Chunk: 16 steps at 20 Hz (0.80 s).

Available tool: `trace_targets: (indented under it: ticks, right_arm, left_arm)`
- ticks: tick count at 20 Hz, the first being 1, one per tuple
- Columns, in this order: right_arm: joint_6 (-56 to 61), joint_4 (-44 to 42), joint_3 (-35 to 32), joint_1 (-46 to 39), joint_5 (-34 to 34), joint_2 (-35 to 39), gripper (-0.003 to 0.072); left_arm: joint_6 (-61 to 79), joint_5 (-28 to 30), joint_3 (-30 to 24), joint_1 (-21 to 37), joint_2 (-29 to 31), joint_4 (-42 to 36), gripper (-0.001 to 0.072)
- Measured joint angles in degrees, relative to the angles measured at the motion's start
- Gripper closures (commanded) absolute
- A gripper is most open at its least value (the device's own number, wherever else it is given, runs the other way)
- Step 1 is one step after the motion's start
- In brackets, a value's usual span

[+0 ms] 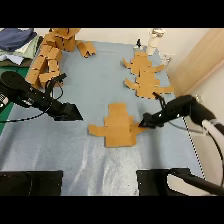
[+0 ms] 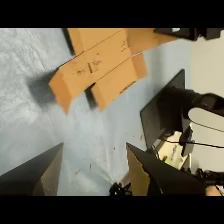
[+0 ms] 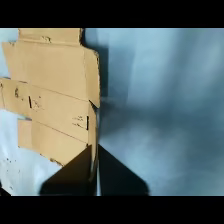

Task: Fold the box.

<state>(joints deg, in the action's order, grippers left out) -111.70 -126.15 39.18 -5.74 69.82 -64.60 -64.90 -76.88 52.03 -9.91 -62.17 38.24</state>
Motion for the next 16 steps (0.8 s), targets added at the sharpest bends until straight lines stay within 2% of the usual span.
trace_targets:
  ticks: [5,6,7,12,16]
  right_arm:
    - [4.7,-0.1,-6.3,4.5,-4.3,6.7,0.0445]
    - [5.0,-0.1,-6.6,4.8,-5.0,7.1,0.0519]
    - [5.3,-0.2,-7.0,5.0,-5.7,7.5,0.0684]
    - [0.1,-3.4,-8.0,7.4,-9.3,8.6,0.0687]
    - [-2.9,-6.1,-13.8,16.1,-14.7,14.7,0.0687]
  left_arm:
    - [2.1,-4.6,0.0,1.6,0.0,-0.8,0.0114]
    - [2.2,-5.4,0.0,1.7,0.0,-0.8,0.0114]
    - [2.3,-5.9,0.0,1.8,0.0,-0.9,0.0114]
    - [2.4,-7.1,-0.1,2.3,-0.6,-1.0,0.0114]
    - [3.4,-6.8,-2.2,4.0,-2.5,-1.0,0.0113]
